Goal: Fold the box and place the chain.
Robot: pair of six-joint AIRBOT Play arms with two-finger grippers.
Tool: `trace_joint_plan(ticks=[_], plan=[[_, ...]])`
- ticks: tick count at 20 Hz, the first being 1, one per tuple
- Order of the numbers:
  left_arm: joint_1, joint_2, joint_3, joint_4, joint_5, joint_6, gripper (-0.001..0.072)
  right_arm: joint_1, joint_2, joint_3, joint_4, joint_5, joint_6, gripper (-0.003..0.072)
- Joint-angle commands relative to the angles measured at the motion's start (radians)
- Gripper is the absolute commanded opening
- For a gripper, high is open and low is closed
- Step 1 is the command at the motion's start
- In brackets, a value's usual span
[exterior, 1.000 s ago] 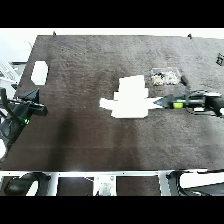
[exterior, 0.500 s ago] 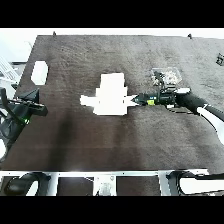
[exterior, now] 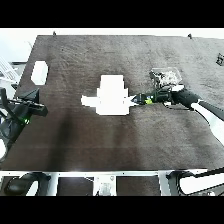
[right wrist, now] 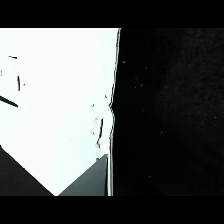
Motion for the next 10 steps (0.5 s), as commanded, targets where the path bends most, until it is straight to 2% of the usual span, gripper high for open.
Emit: trace_joint_plan(ticks=[1,8,10], plan=[[0.0,0.001,0.001,0.0,0.001,0.0,0.0019,0.001,-0.016,0.023,-0.026,0.021,0.003,0.0002],[0.0,0.001,0.001,0.0,-0.001,0.001,0.0022,0.001,-0.016,0.022,-0.027,0.02,0.003,0.0003],[0.0,0.0,0.001,0.0,0.002,0.017,0.0419,0.001,-0.016,0.022,-0.027,0.02,0.003,0.0003]])
